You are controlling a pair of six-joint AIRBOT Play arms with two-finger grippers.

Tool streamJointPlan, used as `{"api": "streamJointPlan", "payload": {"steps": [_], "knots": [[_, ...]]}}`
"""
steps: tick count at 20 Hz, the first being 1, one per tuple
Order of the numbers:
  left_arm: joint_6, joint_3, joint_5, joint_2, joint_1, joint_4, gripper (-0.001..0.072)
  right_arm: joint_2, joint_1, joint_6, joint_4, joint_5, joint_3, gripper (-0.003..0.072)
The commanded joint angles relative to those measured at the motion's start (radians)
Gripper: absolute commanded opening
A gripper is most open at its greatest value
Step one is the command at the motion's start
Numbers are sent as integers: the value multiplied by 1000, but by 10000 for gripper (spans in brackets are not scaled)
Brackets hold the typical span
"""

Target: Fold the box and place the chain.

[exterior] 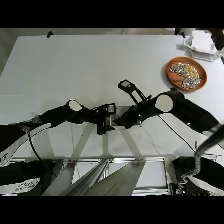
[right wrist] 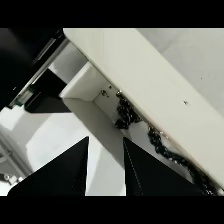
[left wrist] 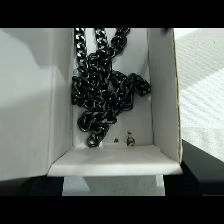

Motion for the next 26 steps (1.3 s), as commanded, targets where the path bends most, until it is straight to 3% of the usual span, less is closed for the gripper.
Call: {"api": "streamJointPlan", "payload": {"steps": [1, 6, 8, 10, 11, 12, 16, 19, 26], "knots": [[0, 0, 0, 0, -1, 0, 412, 128, -65, 64, -66, 65, 7, 248], [0, 0, 0, 0, -1, 0, 412, 342, -303, 79, -216, 192, 7, 244], [0, 0, 0, 0, -1, 0, 412, 337, -402, 151, -337, 198, 6, 171], [0, 0, 0, 0, -1, 0, 412, 277, -494, 175, -404, 193, 6, 199], [0, 0, 0, 0, -1, 0, 412, 233, -533, 175, -405, 188, 6, 278], [0, 0, 0, 0, -1, 0, 412, 177, -561, 174, -405, 183, 6, 300], [0, 0, 0, 0, -1, 0, 412, -56, -577, 177, -414, 73, 6, 303], [0, 0, 0, 0, -1, 0, 412, -195, -577, 194, -413, 69, 6, 349], [0, 0, 0, 0, -1, 0, 412, -247, -577, 247, -385, -31, 6, 350]]}}
